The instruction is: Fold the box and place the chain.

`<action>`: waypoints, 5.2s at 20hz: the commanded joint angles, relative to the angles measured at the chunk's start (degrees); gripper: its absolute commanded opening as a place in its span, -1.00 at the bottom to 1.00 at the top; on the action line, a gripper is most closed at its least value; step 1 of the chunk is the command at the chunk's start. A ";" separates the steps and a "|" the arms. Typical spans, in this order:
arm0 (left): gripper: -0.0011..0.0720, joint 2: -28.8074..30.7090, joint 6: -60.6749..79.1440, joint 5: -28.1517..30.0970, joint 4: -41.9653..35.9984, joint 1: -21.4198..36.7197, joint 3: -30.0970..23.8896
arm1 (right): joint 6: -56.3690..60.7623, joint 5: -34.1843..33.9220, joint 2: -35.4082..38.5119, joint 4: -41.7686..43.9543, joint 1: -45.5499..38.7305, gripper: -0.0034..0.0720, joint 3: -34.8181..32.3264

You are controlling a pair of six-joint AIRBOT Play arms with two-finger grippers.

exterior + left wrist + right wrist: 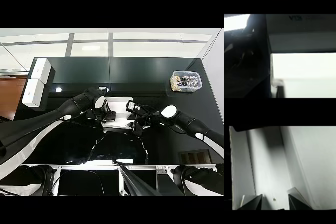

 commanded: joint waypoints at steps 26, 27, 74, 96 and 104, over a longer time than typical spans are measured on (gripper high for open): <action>-0.90 0.02 0.00 -0.26 -0.33 0.00 0.00 | 74.60 12.98 3.39 -0.35 -17.16 -0.87 -7.34; -0.90 0.02 0.02 -0.28 -0.33 0.00 0.00 | 71.25 15.72 3.41 -0.44 -17.07 -0.86 -5.33; -0.90 0.02 0.00 -0.20 -0.33 0.00 0.00 | 126.92 29.97 -10.54 -53.35 13.94 -0.12 27.12; -0.90 0.02 0.00 -0.24 -0.33 0.00 -0.02 | 130.03 30.47 -13.40 -53.24 15.56 -0.87 29.42; -0.90 0.00 0.00 -0.15 -0.33 0.00 -0.02 | 129.83 30.10 -13.38 -53.46 15.54 -0.43 29.42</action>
